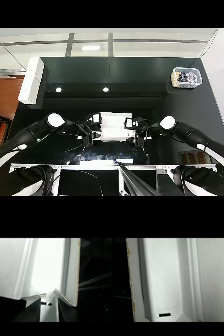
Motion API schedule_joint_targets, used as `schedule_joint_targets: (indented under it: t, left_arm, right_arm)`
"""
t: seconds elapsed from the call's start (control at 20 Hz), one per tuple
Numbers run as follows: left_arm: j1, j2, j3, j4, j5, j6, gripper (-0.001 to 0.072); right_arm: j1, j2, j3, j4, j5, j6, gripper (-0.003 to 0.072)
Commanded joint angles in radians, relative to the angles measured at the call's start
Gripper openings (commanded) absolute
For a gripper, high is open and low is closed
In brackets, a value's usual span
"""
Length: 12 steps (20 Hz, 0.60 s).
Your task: Fold the box and place the chain.
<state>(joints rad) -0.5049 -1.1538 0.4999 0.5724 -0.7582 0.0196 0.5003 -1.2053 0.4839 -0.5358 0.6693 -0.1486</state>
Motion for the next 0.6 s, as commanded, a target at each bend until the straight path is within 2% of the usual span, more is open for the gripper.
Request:
schedule_joint_targets:
  t: [0.0, 0.1, 0.15, 0.3, 0.35, 0.4, 0.45, 0.55]
  left_arm:
    - [0.000, -0.027, 0.000, -0.115, 0.006, 0.002, 0.0261]
    - [0.000, -0.042, 0.000, -0.108, 0.006, 0.003, 0.0252]
    - [0.000, -0.042, 0.000, -0.104, 0.006, 0.003, 0.0207]
    - [0.000, -0.042, 0.000, -0.105, -0.011, 0.003, 0.0191]
    - [0.000, -0.042, 0.000, -0.105, -0.013, 0.003, 0.0202]
    - [0.000, -0.042, 0.000, -0.106, -0.012, 0.003, 0.0305]
    - [0.000, -0.042, 0.000, -0.105, -0.011, 0.003, 0.0372]
    - [0.000, -0.042, 0.000, -0.089, -0.010, 0.003, 0.0356]
  right_arm:
    - [0.000, -0.001, 0.000, 0.000, 0.000, 0.000, 0.0494]
    - [0.000, 0.000, 0.001, 0.000, 0.000, 0.000, 0.0494]
    - [0.000, -0.001, 0.000, 0.000, 0.000, 0.000, 0.0494]
    - [0.000, 0.000, 0.000, 0.000, 0.000, 0.000, 0.0494]
    - [0.000, 0.000, 0.000, 0.000, 0.000, 0.000, 0.0494]
    - [0.000, 0.000, 0.000, 0.000, 0.000, 0.000, 0.0495]
    - [0.000, 0.000, 0.000, 0.000, 0.000, 0.000, 0.0494]
    - [0.000, 0.000, 0.000, 0.000, 0.000, 0.000, 0.0494]
